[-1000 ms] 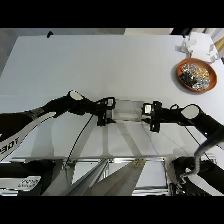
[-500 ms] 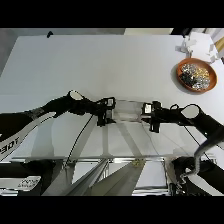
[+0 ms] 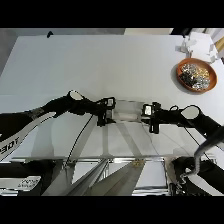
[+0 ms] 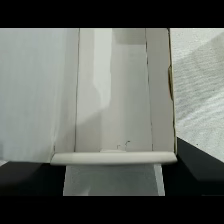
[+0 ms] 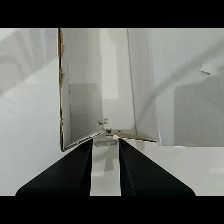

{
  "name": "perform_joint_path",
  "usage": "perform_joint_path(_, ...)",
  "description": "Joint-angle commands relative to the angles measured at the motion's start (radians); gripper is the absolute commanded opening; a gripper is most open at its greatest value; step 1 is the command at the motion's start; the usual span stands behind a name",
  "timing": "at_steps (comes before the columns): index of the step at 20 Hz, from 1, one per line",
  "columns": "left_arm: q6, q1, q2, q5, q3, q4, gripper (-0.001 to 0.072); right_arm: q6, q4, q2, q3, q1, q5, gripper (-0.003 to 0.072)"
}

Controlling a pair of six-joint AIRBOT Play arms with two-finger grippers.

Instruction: Fold the box and place the chain.

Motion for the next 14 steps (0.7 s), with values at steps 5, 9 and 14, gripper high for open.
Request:
perform_joint_path(5, 0.000, 0.000, 0.000, 0.001, 0.000, 0.000, 0.0010, -0.028, 0.049, -0.001, -0.002, 0.000, -0.001, 0.0179)
perform_joint_path(9, 0.000, 0.000, 0.000, 0.001, 0.000, 0.000, 0.0010, -0.028, 0.054, -0.009, -0.002, 0.000, -0.002, 0.0180)
perform_joint_path(14, 0.000, 0.000, 0.000, 0.001, 0.000, 0.000, 0.0010, -0.033, 0.059, -0.026, -0.002, 0.000, -0.007, 0.0182)
